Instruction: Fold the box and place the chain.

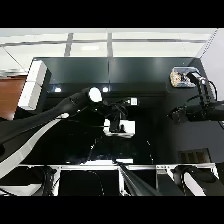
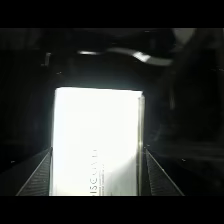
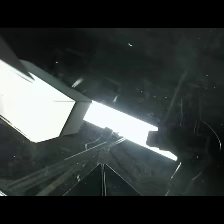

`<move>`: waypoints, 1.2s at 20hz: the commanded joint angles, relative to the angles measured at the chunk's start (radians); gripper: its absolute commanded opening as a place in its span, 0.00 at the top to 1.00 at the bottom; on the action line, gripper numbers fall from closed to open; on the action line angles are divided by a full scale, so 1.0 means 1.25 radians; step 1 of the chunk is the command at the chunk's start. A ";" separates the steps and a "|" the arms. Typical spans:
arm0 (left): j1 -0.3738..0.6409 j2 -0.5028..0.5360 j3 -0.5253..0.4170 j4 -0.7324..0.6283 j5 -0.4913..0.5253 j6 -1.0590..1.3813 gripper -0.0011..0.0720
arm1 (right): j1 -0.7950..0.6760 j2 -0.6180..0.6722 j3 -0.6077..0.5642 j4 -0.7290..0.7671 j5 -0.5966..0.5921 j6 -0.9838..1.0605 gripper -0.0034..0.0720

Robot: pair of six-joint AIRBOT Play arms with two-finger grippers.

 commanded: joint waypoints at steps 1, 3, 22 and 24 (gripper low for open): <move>-0.013 -0.008 0.036 0.058 -0.063 -0.028 0.02 | 0.000 0.001 0.000 -0.005 -0.007 0.001 0.93; -0.024 -0.008 0.050 0.121 -0.075 -0.060 0.02 | 0.000 0.001 0.000 -0.005 -0.009 0.001 0.93; 0.336 0.339 0.069 0.634 -0.338 -0.706 0.54 | 0.000 0.001 0.000 -0.002 -0.026 0.031 0.93; 0.546 0.372 0.048 0.634 -0.395 -0.820 0.54 | 0.000 0.001 0.000 -0.002 -0.029 0.031 0.93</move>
